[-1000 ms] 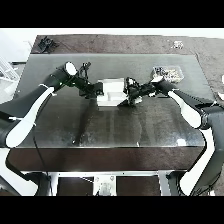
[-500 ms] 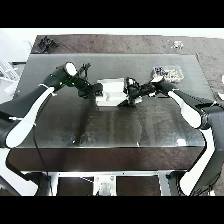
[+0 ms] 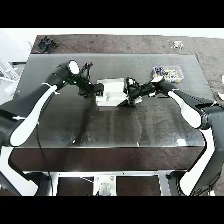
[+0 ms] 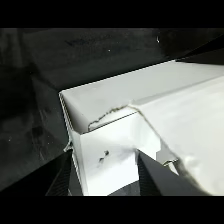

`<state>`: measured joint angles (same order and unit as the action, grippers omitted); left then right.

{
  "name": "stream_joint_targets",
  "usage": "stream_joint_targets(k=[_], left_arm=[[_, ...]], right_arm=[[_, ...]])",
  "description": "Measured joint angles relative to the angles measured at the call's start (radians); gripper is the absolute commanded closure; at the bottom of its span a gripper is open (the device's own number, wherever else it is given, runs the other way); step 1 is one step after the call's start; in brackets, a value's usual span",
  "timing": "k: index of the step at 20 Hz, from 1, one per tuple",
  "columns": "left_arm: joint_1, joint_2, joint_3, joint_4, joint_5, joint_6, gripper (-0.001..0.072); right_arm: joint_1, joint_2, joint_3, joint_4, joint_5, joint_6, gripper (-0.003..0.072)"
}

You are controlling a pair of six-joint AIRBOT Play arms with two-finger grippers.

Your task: Fold the box and place the chain.

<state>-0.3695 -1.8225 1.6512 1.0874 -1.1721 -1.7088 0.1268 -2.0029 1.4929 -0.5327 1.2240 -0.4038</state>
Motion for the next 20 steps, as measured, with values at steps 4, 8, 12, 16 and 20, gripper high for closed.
stream_joint_targets(k=[4,8,12,16,20], left_arm=[[-0.011,-0.024,0.042,0.032,-0.04,-0.013,0.0099],[-0.014,-0.031,0.06,0.049,-0.046,-0.018,0.0098],[-0.018,-0.045,0.077,0.057,-0.055,-0.022,0.0098],[-0.034,-0.087,0.144,0.088,-0.111,-0.048,0.01],[-0.044,-0.126,0.2,0.127,-0.166,-0.081,0.0289]], right_arm=[[0.0,0.0,0.0,0.0,0.0,0.0,0.0107],[0.0,0.0,0.0,0.0,0.0,0.0,0.0107],[0.0,0.0,0.0,0.0,0.0,0.0,0.0107],[0.0,0.0,0.0,0.0,0.0,0.0,0.0107],[0.0,0.0,0.0,0.0,0.0,0.0,0.0107]])
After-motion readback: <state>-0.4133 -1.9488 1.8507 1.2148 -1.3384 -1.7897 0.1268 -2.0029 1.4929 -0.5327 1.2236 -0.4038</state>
